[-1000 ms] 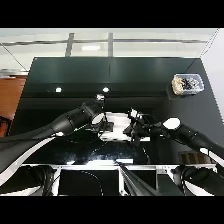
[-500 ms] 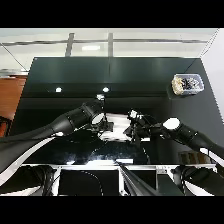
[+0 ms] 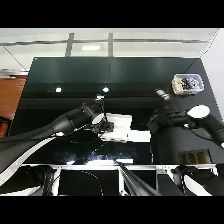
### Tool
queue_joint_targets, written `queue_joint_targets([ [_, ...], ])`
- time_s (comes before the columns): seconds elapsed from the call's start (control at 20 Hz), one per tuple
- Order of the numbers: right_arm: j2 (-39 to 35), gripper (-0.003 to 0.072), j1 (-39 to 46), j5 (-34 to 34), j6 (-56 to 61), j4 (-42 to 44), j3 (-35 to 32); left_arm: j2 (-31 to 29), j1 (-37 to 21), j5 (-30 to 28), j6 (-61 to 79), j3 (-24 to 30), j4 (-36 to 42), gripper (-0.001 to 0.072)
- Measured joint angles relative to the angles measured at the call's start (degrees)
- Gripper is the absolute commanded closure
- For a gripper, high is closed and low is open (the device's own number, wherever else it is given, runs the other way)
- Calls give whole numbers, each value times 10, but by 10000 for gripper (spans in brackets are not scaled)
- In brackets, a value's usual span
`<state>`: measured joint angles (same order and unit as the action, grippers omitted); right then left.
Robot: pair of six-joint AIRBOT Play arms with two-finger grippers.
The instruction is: Fold the box and place the chain.
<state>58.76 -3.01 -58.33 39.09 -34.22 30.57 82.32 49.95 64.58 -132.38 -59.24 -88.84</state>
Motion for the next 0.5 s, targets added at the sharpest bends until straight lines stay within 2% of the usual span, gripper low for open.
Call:
queue_joint_targets([
  [0.15, -10, 676, 116, -24, 146, -46, -10, 0, 0, 0, 0, 0, 0, 685],
  [0.25, -11, 676, 153, -40, 217, -69, -23, 0, 0, 0, 0, 0, 0, 685],
  [0.5, 5, 675, 127, -67, 324, -115, -64, 0, 0, 0, 0, 0, 0, 685],
])
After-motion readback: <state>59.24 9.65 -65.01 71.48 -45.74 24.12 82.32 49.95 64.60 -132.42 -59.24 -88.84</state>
